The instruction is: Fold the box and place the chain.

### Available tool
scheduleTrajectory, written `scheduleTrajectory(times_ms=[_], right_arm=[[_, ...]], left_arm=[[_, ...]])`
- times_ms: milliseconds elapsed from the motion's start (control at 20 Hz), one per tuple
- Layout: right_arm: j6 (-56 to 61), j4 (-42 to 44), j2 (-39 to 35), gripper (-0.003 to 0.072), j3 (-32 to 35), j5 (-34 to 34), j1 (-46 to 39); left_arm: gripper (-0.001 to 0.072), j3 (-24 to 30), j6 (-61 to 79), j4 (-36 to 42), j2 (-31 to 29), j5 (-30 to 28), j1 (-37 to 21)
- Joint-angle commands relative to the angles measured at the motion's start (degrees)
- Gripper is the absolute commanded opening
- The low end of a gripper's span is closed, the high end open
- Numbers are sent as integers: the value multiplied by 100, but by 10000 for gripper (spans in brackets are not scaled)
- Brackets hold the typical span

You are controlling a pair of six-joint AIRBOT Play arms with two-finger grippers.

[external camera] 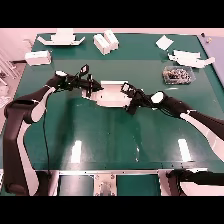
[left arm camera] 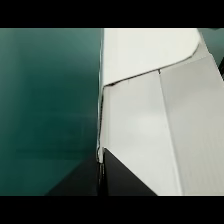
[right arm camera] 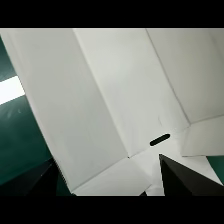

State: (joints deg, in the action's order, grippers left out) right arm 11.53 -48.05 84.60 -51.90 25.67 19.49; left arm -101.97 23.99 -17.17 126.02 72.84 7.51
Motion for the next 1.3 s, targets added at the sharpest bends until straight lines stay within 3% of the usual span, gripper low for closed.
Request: scheduleTrajectory(times_ms=[0,700,1100,1250], right_arm=[[-50,0,17,706,2,-461,13],[-815,415,-2,706,-208,-560,-22],[-1139,586,4,706,-621,404,-501],[-1740,1185,98,706,-743,855,-745]], left_arm=[[19,2,2,0,4,2,-7],[19,2,0,0,4,2,-7],[20,2,0,0,4,2,-7],[19,2,0,0,4,2,-7]])
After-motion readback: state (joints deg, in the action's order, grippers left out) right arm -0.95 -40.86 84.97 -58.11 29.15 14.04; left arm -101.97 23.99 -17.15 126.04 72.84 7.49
